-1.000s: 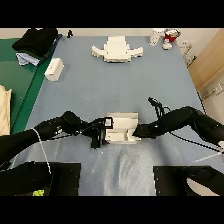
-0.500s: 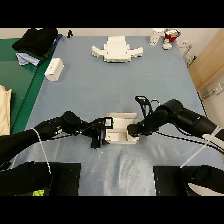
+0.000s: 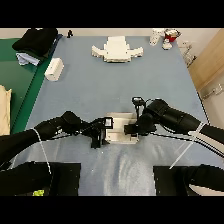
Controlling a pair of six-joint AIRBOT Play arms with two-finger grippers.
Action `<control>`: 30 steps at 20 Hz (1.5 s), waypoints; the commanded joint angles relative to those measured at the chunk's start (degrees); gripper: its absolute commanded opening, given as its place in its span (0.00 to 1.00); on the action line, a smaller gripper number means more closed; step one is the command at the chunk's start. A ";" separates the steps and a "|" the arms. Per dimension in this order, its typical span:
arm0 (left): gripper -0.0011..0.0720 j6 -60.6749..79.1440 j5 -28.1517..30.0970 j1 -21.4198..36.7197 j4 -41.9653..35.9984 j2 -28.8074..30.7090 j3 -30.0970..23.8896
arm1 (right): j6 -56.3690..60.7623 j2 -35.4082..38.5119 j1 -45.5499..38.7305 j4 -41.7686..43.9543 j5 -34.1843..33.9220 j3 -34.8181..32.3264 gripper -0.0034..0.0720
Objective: Fold the box.
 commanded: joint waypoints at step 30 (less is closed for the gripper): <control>0.63 0.02 0.00 0.02 0.02 0.00 0.04 | -3.48 10.95 -7.96 -11.04 -12.11 5.22 0.05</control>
